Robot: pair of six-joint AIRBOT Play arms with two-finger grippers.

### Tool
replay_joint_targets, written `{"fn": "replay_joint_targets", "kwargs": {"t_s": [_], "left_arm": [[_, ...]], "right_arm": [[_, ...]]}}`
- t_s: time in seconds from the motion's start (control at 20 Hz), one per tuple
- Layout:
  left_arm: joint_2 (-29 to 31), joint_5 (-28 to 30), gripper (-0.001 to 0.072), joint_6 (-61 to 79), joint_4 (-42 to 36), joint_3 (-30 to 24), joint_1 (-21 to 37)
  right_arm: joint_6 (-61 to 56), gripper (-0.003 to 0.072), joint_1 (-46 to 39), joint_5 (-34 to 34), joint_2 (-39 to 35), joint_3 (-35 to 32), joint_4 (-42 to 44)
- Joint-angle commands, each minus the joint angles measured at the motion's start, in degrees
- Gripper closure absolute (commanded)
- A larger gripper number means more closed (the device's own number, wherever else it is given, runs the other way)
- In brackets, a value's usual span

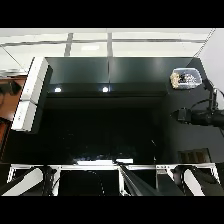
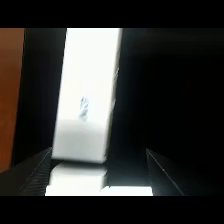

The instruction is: Fold the box and place the chain.

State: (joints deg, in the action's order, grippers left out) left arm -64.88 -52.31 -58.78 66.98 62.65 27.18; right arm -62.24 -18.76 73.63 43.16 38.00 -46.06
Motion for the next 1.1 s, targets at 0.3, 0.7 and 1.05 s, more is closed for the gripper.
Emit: {"fn": "replay_joint_targets", "kwargs": {"t_s": [0.3,0.7,1.05], "left_arm": [[16.68,-6.10,0.0683,-7.65,-14.97,-1.07,-15.41],[39.26,12.20,0.0681,-3.82,-9.79,-36.85,-26.75],[39.67,11.37,0.0680,-3.82,-10.45,-37.51,-26.75]], "right_arm": [[6.56,0.0674,9.62,0.17,-1.73,13.88,-4.17],[3.30,0.0671,18.99,-39.41,-1.88,-4.76,-13.68],[3.32,0.0671,18.99,-37.86,-1.88,-4.76,-14.01]]}}
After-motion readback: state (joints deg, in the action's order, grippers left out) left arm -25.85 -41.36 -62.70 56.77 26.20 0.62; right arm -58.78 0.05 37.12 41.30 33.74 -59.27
